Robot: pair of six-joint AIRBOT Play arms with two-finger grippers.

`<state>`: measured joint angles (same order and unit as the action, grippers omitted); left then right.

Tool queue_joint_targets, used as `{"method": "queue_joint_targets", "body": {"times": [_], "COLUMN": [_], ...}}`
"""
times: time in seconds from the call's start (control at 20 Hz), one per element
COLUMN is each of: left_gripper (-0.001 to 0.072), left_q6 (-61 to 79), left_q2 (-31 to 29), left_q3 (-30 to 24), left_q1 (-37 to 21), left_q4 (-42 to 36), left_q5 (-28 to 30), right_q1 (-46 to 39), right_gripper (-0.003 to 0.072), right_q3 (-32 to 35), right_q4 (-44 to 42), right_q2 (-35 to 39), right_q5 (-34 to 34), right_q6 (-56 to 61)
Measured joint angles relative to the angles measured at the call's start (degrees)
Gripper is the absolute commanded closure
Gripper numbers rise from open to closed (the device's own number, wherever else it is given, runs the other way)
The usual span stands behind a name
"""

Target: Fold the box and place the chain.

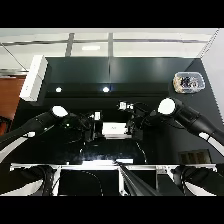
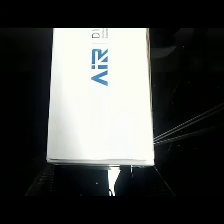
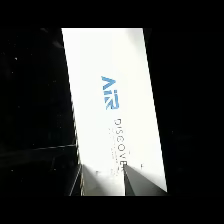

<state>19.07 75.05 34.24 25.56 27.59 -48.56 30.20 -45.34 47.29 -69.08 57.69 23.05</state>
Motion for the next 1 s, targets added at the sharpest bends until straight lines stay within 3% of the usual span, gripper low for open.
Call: {"method": "queue_joint_targets", "body": {"times": [0.3, 0.4, 0.55, 0.65, 0.85, 1.0], "left_gripper": [0.0267, 0.0267, 0.0267, 0.0267, 0.0267, 0.0267], "left_q6": [-0.07, -0.07, -0.07, -0.07, -0.04, -0.04], "left_q2": [0.0, 0.0, 0.0, 0.0, 0.0, 0.0], "left_q3": [0.0, 0.0, 0.0, 0.0, 0.0, 0.0], "left_q1": [0.0, 0.0, 0.0, 0.0, 0.0, 0.0], "left_q4": [-0.02, -0.02, -0.02, -0.04, -0.02, -0.02], "left_q5": [-0.02, -0.04, -0.04, -0.04, -0.07, -0.07], "right_q1": [-2.08, -4.39, -7.28, -7.82, -6.99, -6.16], "right_gripper": [0.0388, 0.0686, 0.0684, 0.0683, 0.0682, 0.0682], "right_q3": [-1.99, -2.84, -1.14, 2.01, 5.9, 6.86], "right_q4": [0.22, -0.02, -2.91, -9.33, -23.21, -28.06], "right_q2": [1.84, 3.52, 4.74, 4.68, 1.01, -2.71], "right_q5": [3.02, 6.38, 10.93, 11.21, 6.51, 3.26], "right_q6": [5.79, 12.57, 23.02, 26.67, 29.83, 30.84]}}
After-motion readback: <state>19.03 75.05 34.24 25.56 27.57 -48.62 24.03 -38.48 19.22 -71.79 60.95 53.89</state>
